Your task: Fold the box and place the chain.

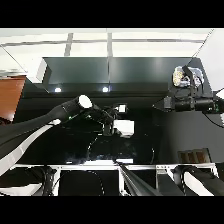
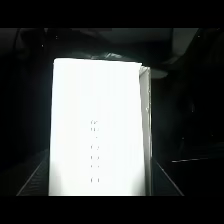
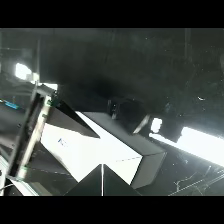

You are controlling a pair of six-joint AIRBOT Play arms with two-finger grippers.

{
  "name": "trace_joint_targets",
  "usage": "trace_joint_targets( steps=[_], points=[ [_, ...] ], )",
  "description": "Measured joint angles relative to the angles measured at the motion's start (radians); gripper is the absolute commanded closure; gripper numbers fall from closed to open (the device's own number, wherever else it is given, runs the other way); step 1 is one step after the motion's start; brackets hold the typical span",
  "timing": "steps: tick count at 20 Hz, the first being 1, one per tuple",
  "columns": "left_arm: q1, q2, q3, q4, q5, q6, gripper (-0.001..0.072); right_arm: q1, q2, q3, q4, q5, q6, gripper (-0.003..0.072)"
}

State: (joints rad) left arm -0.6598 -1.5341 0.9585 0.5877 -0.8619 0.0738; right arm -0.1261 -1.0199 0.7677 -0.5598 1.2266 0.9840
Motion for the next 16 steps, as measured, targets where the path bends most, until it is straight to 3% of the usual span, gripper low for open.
trace_joint_targets(
  steps=[8, 9, 10, 11, 14, 16],
  points=[
    [-0.093, -0.021, 0.0, -0.016, 0.142, -0.021, 0.0009, 0.0, 0.0, 0.0, 0.0, 0.0, 0.003, 0.0674],
    [-0.099, -0.023, 0.0, -0.022, 0.149, -0.026, 0.0056, 0.0, 0.0, 0.0, 0.0, 0.0, 0.003, 0.0674],
    [-0.104, -0.024, 0.0, -0.03, 0.153, -0.029, 0.0178, 0.0, 0.0, 0.0, 0.0, 0.0, 0.003, 0.0674],
    [-0.108, -0.026, 0.0, -0.036, 0.163, -0.033, 0.0372, 0.0, 0.0, 0.0, 0.0, 0.0, 0.003, 0.0675],
    [-0.108, -0.023, 0.002, -0.033, 0.171, -0.08, 0.0466, 0.0, 0.0, 0.0, 0.0, 0.0, 0.003, 0.0674],
    [-0.093, -0.006, 0.004, 0.001, 0.169, -0.144, 0.048, 0.0, 0.0, 0.0, 0.001, 0.0, 0.003, 0.0675]
  ],
)
